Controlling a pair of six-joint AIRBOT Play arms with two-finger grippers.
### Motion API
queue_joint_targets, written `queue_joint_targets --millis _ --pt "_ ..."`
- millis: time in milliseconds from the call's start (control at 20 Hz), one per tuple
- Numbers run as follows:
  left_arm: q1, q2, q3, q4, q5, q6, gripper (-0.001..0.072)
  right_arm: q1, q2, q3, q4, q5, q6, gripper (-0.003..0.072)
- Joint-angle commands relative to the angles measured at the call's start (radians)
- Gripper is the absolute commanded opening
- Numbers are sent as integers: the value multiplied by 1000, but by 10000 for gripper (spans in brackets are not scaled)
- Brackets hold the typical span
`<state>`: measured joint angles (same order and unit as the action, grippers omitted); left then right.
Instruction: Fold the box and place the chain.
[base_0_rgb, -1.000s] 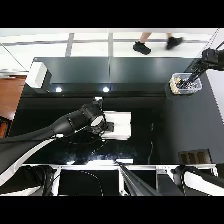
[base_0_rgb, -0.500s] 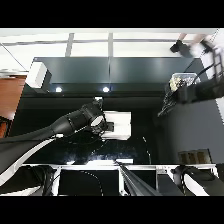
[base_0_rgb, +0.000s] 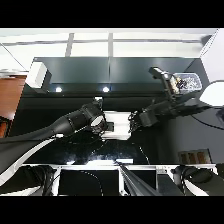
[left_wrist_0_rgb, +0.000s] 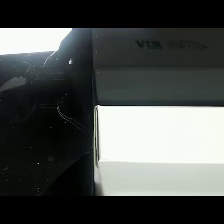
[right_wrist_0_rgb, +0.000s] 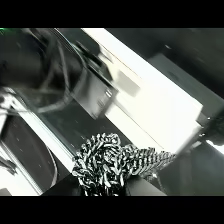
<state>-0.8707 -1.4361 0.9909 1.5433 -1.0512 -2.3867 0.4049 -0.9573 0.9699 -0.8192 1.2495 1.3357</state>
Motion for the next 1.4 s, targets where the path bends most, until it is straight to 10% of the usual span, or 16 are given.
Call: queue_joint_targets --millis 0,550,650,1350 --pt "0 1 0 0 0 0 26 72 -64 -8 33 -130 7 13" --pt "0 1 0 0 4 0 26 76 -281 -30 -2 -119 6 19" --pt "0 1 0 0 3 0 26 75 -284 -30 -2 -120 6 330" --pt "0 1 0 -13 28 5 28 -235 29 -29 -95 103 -36 338"
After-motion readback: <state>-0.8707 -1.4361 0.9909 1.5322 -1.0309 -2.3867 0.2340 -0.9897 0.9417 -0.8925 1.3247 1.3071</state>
